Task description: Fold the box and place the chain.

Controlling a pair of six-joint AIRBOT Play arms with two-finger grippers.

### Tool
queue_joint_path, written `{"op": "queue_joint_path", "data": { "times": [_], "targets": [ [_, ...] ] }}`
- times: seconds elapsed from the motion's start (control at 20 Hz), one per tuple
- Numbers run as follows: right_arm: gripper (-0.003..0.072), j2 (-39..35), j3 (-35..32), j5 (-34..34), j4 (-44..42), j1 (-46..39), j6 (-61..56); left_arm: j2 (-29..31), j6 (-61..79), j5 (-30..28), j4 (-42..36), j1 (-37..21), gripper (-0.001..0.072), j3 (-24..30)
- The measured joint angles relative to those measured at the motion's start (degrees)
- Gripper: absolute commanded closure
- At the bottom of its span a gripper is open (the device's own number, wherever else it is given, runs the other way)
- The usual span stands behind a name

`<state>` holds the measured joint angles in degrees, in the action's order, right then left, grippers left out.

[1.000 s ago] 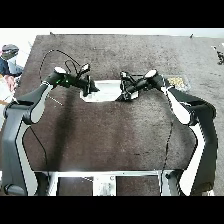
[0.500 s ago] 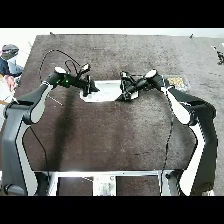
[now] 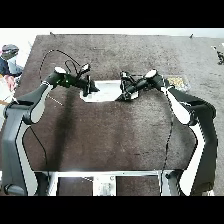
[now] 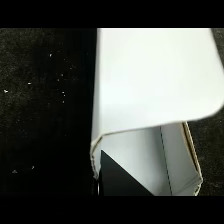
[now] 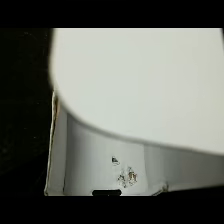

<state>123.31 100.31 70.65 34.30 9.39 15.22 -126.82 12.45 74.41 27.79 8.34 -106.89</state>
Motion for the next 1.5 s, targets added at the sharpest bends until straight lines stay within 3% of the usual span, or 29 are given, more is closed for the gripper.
{"op": "queue_joint_path", "data": {
  "times": [0.5,0.55,0.6,0.65,1.0,1.45,1.5],
  "targets": [
    [0.021,0.0,0.0,0.04,0.0,0.0,0.0,0.0,0.0,-0.02,0.0,0.0,0.0696,0.0],
    [0.021,0.0,0.0,0.04,0.0,0.0,-0.02,0.0,0.0,-0.02,0.0,0.0,0.0642,0.0],
    [0.021,0.0,0.0,0.04,0.0,0.0,-0.04,0.0,-0.02,-0.02,0.13,0.0,0.0366,0.0],
    [0.021,0.02,0.0,0.04,0.0,0.0,-0.04,-0.11,-0.02,-0.33,0.63,0.02,0.0294,0.07],
    [0.021,0.02,0.0,0.02,0.0,0.0,-0.02,0.94,-0.42,3.28,-2.29,-1.53,0.0296,-0.72],
    [0.021,0.02,0.0,0.04,0.0,0.0,-0.02,6.12,-5.77,14.75,-5.07,-7.34,0.03,-1.05],
    [0.021,0.02,0.0,0.04,0.0,0.0,-0.02,6.32,-6.34,15.58,-5.22,-7.39,0.0479,-1.05]
  ]
}}
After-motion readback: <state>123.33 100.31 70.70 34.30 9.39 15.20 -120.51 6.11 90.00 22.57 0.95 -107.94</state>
